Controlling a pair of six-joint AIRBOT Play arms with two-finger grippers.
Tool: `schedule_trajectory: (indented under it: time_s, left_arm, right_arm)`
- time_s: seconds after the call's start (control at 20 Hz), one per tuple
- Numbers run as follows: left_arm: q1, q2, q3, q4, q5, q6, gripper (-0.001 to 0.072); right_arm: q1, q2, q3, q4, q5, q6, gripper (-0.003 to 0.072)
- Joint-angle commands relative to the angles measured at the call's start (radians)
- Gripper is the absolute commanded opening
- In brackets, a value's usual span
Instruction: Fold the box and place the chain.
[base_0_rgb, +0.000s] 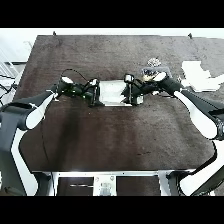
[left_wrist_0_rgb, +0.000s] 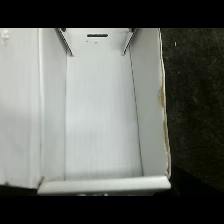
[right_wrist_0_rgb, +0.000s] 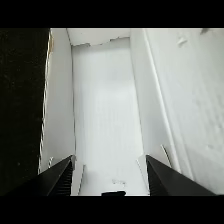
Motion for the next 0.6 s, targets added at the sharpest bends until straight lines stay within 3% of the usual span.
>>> schedule_trajectory:
  time_s: [0.0,0.1,0.25,0.55]
  left_arm:
    - [0.000,-0.001,0.000,0.000,0.001,0.000,0.0491]
    - [0.000,-0.001,0.000,0.000,0.001,0.000,0.0491]
    - [0.000,-0.001,0.000,0.000,0.001,0.000,0.0491]
    - [0.000,-0.001,0.000,0.000,0.001,0.000,0.0491]
  right_arm:
    - [-0.008,-0.001,0.000,-0.001,0.005,0.005,0.0542]
    - [-0.017,0.008,0.000,-0.044,0.038,0.038,0.0032]
    - [-0.031,0.051,0.000,-0.086,0.109,0.172,0.0015]
    - [-0.100,0.219,0.000,-0.109,0.106,0.462,0.0014]
